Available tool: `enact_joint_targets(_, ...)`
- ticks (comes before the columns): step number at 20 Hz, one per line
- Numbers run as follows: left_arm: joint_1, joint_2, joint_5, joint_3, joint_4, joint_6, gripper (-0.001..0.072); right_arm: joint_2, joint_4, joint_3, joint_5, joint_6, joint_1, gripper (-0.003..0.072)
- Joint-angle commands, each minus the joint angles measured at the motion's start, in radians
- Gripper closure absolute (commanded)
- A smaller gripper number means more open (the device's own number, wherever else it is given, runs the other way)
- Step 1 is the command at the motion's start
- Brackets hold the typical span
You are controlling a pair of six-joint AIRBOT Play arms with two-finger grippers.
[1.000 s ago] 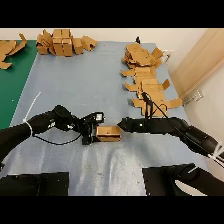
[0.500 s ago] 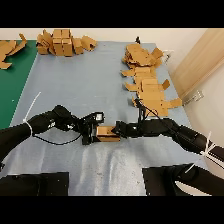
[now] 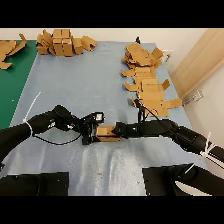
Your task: Fold the box.
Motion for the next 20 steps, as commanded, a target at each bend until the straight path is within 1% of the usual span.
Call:
enact_joint_targets(1,0.0,0.001,0.0,0.001,0.0,0.0,0.0234,-0.001,-0.009,-0.018,-0.012,0.0,0.001,0.0685)
enact_joint_targets(5,0.0,0.001,0.0,0.001,0.0,0.0,0.0235,0.008,-0.005,-0.023,-0.049,0.01,0.002,0.0685)
enact_joint_targets(8,0.0,0.001,0.0,0.001,0.0,0.0,0.0235,0.044,-0.006,-0.023,-0.048,0.01,0.001,0.0685)
enact_joint_targets(10,0.0,0.001,0.0,0.001,0.0,0.0,0.0234,0.071,-0.022,-0.023,-0.006,0.011,-0.001,0.0685)
enact_joint_targets(12,0.0,0.001,0.0,0.001,0.0,0.0,0.0234,0.085,-0.021,-0.023,0.103,0.039,-0.001,0.0685)
enact_joint_targets(14,0.0,0.001,0.0,0.001,0.0,0.0,0.0235,0.072,-0.021,-0.023,0.17,0.071,-0.001,0.0685)
enact_joint_targets(18,0.0,0.001,0.0,0.001,0.0,0.0,0.0234,0.01,-0.02,-0.023,0.176,0.079,0.0,0.0685)
enact_joint_targets(20,0.0,0.001,0.0,0.001,0.0,0.0,0.0235,0.001,-0.018,-0.023,0.161,0.079,0.002,0.0685)
